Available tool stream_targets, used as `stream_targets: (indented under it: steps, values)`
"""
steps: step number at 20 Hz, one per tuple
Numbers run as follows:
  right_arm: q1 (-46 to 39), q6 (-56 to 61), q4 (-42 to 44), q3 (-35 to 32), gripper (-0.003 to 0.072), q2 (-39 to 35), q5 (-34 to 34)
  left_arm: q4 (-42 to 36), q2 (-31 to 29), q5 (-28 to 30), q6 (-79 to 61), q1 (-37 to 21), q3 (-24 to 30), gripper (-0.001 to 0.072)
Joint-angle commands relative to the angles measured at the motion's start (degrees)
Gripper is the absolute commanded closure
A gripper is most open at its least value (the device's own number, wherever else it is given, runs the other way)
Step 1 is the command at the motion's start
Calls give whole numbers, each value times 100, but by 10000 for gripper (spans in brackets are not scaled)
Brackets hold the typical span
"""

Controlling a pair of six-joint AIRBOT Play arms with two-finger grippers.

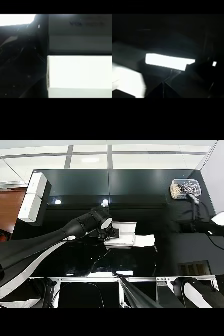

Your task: Fold the box and place the chain.

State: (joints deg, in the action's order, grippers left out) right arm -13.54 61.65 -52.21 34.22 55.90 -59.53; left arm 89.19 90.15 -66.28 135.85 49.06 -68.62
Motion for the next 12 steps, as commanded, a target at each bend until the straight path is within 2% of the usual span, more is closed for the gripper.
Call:
stream_targets:
  steps: [1, 3, 5, 8, 11, 12]
  values:
    - [-918, 811, 162, -597, 665, 190, -404, 11, 9, 175, 87, 9, -15, 683]
    - [-590, 424, 953, -918, 665, 501, -485, 15, 9, 153, 85, 0, -15, 684]
    - [13, 203, 1368, -962, 665, 872, -522, 13, 9, 114, 85, -13, -15, 683]
    - [776, -166, 1777, -960, 666, 1292, 48, 11, 9, 109, 85, -13, -15, 683]
    - [975, -1113, 2955, -955, 665, 1482, -98, 11, 9, 107, 85, -13, -15, 683]
    - [975, -1292, 3119, -894, 665, 1482, -227, 11, 9, 109, 85, -13, -15, 683]
